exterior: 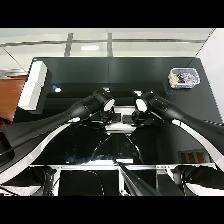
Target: Fold the box and place the chain.
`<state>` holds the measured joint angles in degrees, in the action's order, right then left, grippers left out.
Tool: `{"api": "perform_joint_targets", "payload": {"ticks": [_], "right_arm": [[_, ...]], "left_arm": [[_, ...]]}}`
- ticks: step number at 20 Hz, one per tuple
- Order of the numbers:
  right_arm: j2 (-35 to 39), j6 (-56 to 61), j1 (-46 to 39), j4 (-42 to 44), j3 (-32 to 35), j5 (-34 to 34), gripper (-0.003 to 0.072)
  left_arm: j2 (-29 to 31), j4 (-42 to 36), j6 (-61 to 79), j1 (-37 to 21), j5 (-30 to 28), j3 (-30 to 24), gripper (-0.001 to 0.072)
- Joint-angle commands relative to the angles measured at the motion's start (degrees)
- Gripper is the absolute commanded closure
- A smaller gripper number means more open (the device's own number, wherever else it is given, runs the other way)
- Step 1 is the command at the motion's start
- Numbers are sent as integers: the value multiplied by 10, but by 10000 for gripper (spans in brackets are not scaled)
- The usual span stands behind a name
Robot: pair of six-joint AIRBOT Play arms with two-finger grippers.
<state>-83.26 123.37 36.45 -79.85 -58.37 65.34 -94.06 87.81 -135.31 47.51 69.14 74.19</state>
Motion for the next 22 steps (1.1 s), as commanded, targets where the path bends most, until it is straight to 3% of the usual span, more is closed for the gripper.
{"api": "perform_joint_targets", "payload": {"ticks": [1, 4, 5, 6, 7, 11, 15, 19, 22], "right_arm": [[-2, -1, 0, 2, 0, 0, 671], [-2, -1, 0, 2, 0, -2, 667], [-2, -1, 0, 1, 0, -3, 591], [-2, -1, -2, 1, 0, -3, 323], [0, -2, -3, 0, 0, -2, 193], [30, -49, -4, -7, -6, 3, 196], [124, -86, -4, -57, -9, 39, 196], [223, -85, -4, -262, -8, 79, 197], [227, -83, -33, -416, -3, 60, 195]], "left_arm": [[0, 0, 1, 0, -1, 0, 681], [0, 0, 1, 0, -1, 0, 682], [0, 0, 1, 0, -1, 0, 682], [0, 0, 1, 0, -1, 0, 682], [0, 0, 1, 0, -1, 0, 682], [0, 2, 1, 0, -1, 0, 681], [0, 3, 1, 0, -1, 0, 682], [0, 3, 1, -1, -6, 0, 681], [0, 2, 1, -1, -10, 0, 682]]}}
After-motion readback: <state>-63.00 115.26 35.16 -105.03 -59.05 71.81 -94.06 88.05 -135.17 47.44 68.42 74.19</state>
